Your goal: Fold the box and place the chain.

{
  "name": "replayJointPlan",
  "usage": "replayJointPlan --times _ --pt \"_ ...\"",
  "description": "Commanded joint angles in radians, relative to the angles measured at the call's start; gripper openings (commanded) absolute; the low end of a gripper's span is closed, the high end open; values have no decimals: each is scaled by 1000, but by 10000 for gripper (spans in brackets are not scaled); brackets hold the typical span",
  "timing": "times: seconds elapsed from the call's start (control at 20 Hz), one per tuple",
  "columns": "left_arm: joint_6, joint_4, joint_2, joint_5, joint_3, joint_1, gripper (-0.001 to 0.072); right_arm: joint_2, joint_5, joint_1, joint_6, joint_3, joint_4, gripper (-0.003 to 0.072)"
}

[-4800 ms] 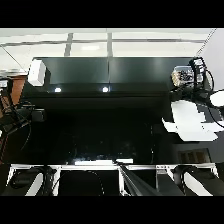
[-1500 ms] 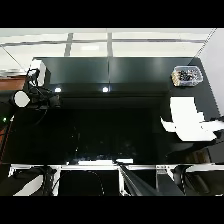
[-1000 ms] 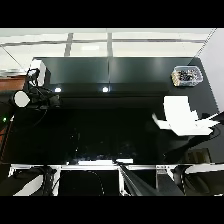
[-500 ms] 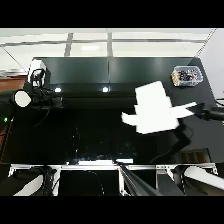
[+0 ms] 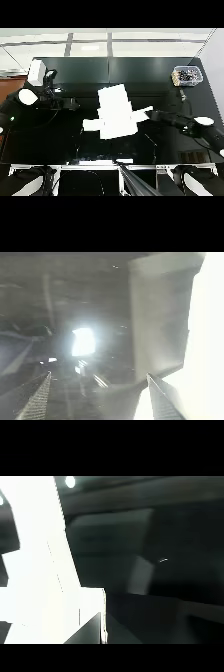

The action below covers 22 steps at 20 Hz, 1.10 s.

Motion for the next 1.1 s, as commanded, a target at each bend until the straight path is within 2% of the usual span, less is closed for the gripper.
replayJointPlan --times 0.0,0.1,0.2,0.25,0.4,0.5,0.6,0.75,0.8,0.9,0.95,1.05 --pt "190 -309 -100 -30 5 21 694 13 -215 196 -8 -20 67 10" --pt "423 -602 -183 -94 5 49 694 13 -198 197 -9 -20 65 11" --pt "542 -749 -264 -147 8 47 694 13 -197 197 -9 -20 65 12" --pt "562 -772 -307 -160 18 33 694 13 -190 197 -9 -20 65 12" --pt "563 -748 -415 -173 89 -30 694 13 -171 197 -9 -20 66 12" --pt "561 -746 -481 -219 153 -53 694 13 -172 197 -9 -20 66 12" --pt "573 -742 -541 -339 211 -50 694 13 -171 197 -9 -20 66 12" --pt "663 -663 -614 -583 295 -40 687 13 -171 197 -9 -20 66 12" --pt "664 -605 -629 -616 323 -44 635 13 -171 197 -9 -20 65 12" --pt "666 -477 -633 -605 365 -63 567 13 -172 197 -9 -20 64 12" --pt "666 -430 -634 -596 381 -78 499 13 -172 197 -9 -20 60 12" --pt "666 -376 -634 -573 399 -111 459 13 -172 197 -9 -20 54 12"
